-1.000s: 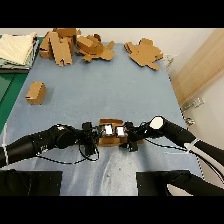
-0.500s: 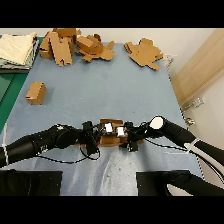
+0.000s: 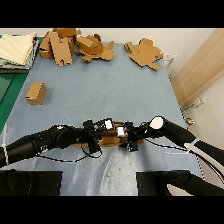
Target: Fold the box.
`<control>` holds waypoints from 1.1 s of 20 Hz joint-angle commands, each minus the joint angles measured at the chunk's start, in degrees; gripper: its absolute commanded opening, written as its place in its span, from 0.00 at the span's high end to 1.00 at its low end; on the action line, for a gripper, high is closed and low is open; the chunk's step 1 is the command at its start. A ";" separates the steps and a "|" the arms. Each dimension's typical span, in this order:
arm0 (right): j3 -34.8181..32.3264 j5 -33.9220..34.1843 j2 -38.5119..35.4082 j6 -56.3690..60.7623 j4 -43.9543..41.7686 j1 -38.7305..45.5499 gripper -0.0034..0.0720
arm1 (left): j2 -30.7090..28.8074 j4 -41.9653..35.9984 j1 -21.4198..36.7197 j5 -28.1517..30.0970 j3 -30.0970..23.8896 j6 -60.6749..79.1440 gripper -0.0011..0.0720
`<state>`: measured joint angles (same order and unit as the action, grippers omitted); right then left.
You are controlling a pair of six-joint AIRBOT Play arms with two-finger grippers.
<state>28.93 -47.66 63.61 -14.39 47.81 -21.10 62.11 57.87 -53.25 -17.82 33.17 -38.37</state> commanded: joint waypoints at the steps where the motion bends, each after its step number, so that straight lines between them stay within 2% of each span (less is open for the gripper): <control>1: -0.02 -0.02 -0.02 0.00 -0.04 -0.04 0.35 | 0.04 -0.28 0.00 -0.37 -0.02 -0.02 0.95; 4: -0.02 -0.02 -0.02 0.00 -0.07 -0.04 0.35 | 0.07 -0.28 0.00 -0.42 -0.02 -0.02 0.95; 5: -0.02 -0.02 -0.02 0.00 -0.07 -0.04 0.35 | 0.09 -0.28 0.02 -0.42 -0.02 -0.02 0.85; 6: -0.02 -0.02 -0.02 0.00 -0.07 -0.04 0.35 | 0.22 -0.33 0.02 -0.37 -0.02 -0.04 0.50; 7: -0.02 -0.02 -0.02 0.00 -0.07 -0.04 0.35 | 0.52 -0.96 0.02 -0.20 -0.02 -0.09 0.35; 13: -0.02 -0.02 -0.02 0.00 -0.04 -0.04 0.35 | 2.60 -4.09 0.02 2.89 -0.02 -0.02 0.35; 21: -0.02 -0.02 -0.02 0.00 -0.04 -0.04 0.35 | 2.25 -3.82 0.09 -0.42 0.00 -0.07 0.35; 22: -0.02 -0.02 -0.02 0.00 -0.04 -0.04 0.35 | 1.29 -3.82 0.46 -2.73 0.00 -0.31 0.45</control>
<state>28.93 -47.64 63.61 -14.44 47.79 -21.08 64.29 53.89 -53.15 -16.97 33.17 -38.44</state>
